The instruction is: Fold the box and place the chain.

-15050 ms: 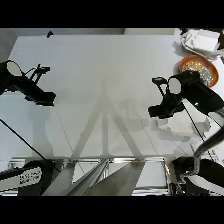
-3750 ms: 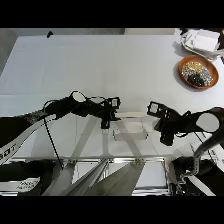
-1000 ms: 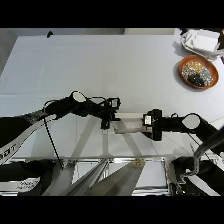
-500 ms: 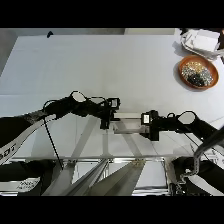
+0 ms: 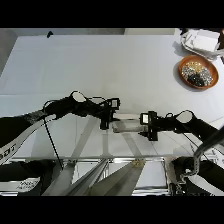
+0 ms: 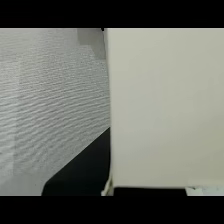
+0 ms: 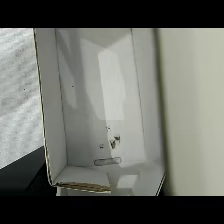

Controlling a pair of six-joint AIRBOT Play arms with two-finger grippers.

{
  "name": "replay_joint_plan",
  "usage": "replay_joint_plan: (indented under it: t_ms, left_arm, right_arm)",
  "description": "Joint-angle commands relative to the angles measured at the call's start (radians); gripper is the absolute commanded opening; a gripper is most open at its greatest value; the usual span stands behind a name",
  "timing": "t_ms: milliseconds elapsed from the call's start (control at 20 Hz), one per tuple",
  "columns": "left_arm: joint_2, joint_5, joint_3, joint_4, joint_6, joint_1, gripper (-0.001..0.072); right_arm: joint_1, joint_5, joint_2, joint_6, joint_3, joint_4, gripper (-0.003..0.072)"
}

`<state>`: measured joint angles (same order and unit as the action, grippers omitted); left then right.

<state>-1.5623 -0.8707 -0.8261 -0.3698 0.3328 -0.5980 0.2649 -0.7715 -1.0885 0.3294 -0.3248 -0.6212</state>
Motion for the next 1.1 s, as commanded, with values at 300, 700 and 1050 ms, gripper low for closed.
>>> replay_joint_plan:
  t_ms: [300, 700, 1050]
  left_arm:
    - [-0.001, 0.002, -0.001, 0.003, 0.0, -0.001, 0.0011]
    - [-0.001, 0.002, -0.001, 0.003, 0.0, -0.001, 0.0011]
    - [-0.001, -0.02, -0.001, 0.003, 0.0, -0.001, 0.0011]
  right_arm:
    - [0.001, 0.01, -0.002, 0.002, 0.001, -0.038, 0.0413]
    - [0.001, 0.005, -0.002, 0.001, 0.001, -0.037, 0.0412]
    - [0.001, 0.005, -0.002, 0.001, 0.001, -0.037, 0.0412]
